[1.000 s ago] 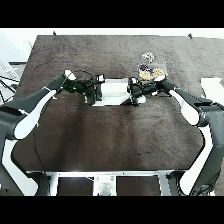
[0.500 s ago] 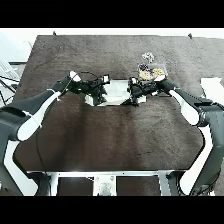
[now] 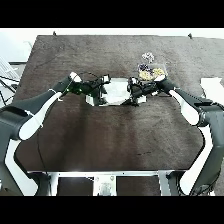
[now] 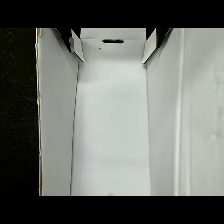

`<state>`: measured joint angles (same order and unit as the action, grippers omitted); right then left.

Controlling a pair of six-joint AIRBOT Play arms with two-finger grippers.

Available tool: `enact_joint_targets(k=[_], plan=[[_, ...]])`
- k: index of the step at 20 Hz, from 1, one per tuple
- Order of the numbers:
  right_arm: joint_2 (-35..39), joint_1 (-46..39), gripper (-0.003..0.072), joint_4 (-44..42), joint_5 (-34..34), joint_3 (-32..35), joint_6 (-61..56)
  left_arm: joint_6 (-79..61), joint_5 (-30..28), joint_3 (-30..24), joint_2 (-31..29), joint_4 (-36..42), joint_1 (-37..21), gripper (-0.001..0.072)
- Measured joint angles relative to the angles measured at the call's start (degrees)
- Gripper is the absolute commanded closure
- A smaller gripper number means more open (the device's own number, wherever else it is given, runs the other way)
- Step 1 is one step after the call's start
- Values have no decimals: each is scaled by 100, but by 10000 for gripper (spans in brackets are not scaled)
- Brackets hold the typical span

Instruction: Fold the box and place the chain.

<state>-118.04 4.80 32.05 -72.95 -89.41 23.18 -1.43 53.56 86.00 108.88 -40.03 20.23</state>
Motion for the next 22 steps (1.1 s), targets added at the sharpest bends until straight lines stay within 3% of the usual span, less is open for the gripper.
enact_joint_targets(k=[1, 3, 4, 5, 6, 7, 8, 14, 19, 22], plan=[[0, 0, 190, 0, -2, 0, 9, 7, 46, 0, 0, -11, -4, 178], [0, 2, 190, 0, -17, 0, 15, 4, 140, -4, 4, -105, -39, 187], [0, 4, 190, 0, -20, 0, 13, 4, 219, -4, 0, -136, -85, 337], [0, 4, 190, -2, -17, 0, 11, 4, 337, -7, -7, -157, -142, 424], [0, 4, 190, -2, -17, 0, 9, -4, 433, -7, -11, -188, -210, 423], [0, 4, 190, -4, -17, 0, 7, -17, 544, -7, -20, -188, -289, 499], [0, 4, 190, -7, -15, 0, 2, -24, 656, -7, -28, -175, -361, 679], [0, 4, 190, -11, 2, 0, -7, -164, 1405, 4, -188, 199, -800, 695], [0, 4, 190, -7, 2, 0, -4, 531, 1821, -24, -1093, 518, -1086, 695], [0, 4, 190, -7, 2, 0, -4, 1729, 1674, -153, -1698, 494, -1327, 695]])
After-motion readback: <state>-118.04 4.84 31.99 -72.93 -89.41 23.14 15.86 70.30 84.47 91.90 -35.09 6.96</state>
